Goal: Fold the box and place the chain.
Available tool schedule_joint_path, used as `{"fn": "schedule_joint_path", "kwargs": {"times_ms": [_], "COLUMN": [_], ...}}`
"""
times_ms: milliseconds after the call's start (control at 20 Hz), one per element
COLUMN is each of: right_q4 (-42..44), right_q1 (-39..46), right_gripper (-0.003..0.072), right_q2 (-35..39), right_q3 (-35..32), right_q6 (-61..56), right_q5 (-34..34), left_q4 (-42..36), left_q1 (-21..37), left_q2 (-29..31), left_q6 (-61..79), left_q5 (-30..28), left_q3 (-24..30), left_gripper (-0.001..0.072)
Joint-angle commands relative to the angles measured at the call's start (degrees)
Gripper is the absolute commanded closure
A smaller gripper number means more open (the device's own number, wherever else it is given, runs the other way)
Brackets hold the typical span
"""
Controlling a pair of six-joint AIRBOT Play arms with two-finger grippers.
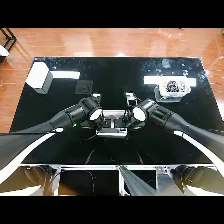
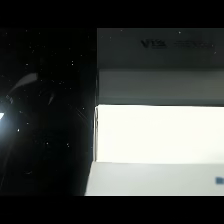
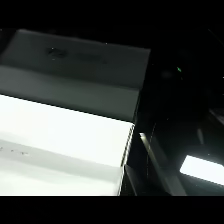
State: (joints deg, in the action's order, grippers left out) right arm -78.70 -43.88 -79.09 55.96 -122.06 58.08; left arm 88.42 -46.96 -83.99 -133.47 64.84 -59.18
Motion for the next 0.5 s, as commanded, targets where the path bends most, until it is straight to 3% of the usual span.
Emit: {"fn": "schedule_joint_path", "kwargs": {"times_ms": [0, 450], "right_q4": [-4.66, -5.84], "right_q1": [-1.64, -1.95], "right_gripper": [0.0393, 0.0395], "right_q2": [-2.45, -3.04], "right_q3": [2.69, 3.08], "right_q6": [-3.45, -6.82], "right_q5": [5.66, 6.67], "left_q4": [0.02, 0.02], "left_q1": [-0.02, -0.02], "left_q2": [0.00, 0.00], "left_q6": [-0.02, -0.02], "left_q5": [-0.02, 0.17], "left_q3": [0.00, 0.00], "left_gripper": [0.0694, 0.0694]}}
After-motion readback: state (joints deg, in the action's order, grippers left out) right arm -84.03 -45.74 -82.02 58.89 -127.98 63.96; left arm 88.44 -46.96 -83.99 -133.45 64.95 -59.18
